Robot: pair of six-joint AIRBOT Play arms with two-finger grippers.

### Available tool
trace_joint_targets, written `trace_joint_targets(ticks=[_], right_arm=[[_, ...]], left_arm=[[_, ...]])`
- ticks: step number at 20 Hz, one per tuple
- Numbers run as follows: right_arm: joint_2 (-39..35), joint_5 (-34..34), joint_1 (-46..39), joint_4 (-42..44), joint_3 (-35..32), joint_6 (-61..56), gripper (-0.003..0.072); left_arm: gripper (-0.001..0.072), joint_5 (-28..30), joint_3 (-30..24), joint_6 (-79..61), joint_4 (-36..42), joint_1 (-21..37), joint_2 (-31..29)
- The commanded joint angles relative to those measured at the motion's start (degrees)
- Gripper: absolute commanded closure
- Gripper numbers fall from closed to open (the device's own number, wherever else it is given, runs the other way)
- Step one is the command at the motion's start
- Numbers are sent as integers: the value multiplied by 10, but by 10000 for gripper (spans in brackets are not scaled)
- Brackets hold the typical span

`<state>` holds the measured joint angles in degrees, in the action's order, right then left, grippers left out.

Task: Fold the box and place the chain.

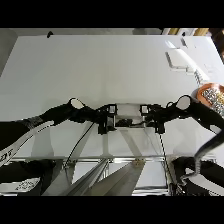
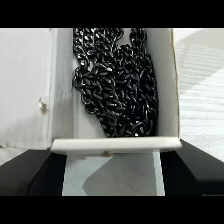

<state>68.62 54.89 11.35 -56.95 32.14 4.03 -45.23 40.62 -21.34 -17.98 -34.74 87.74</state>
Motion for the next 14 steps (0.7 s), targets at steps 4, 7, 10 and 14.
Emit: trace_joint_targets(ticks=[4,7,10,14], right_arm=[[-58,27,1,-78,0,-75,667],[-150,24,1,-81,0,-118,667],[-235,30,7,8,0,-118,667],[-254,-33,93,109,0,-115,666]], left_arm=[[419,0,1,0,0,0,0],[419,0,1,0,0,0,0],[419,0,1,0,0,0,0],[419,0,1,0,0,0,0]])
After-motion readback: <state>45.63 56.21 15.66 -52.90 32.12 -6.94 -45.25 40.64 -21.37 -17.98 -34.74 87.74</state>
